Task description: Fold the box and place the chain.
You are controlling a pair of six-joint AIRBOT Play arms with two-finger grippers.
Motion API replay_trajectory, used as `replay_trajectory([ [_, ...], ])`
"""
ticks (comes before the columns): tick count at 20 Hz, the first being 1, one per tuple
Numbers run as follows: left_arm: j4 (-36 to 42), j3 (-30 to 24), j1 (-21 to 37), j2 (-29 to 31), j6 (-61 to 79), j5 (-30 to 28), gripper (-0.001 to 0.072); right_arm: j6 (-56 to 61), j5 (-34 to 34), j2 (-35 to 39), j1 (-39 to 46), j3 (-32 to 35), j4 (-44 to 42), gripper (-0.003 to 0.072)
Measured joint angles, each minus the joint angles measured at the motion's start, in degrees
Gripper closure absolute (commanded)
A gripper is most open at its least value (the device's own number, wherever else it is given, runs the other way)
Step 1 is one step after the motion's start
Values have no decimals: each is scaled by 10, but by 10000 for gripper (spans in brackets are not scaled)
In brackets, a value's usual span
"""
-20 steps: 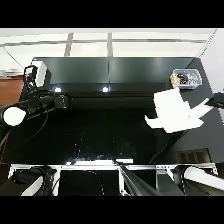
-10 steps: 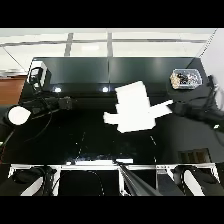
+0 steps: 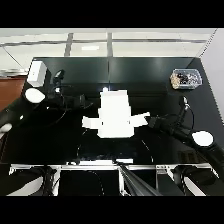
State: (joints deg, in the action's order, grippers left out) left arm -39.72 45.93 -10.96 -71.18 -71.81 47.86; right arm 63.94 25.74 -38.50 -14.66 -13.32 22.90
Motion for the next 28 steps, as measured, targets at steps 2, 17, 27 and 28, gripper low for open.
replay_trajectory([
  [2, 66, 27, 16, -61, 48, 42, 8, 1, -11, 1, -12, 5, -1, 668],
  [17, 52, 265, -39, -327, 207, 338, 364, 3, -17, 1, -24, 10, -2, 667],
  [27, -28, 319, -85, -344, 318, 399, 682, 3, -14, 1, -24, 10, -2, 529],
  [28, -29, 324, -85, -344, 324, 406, 683, 3, -14, 1, -24, 10, -2, 268],
])
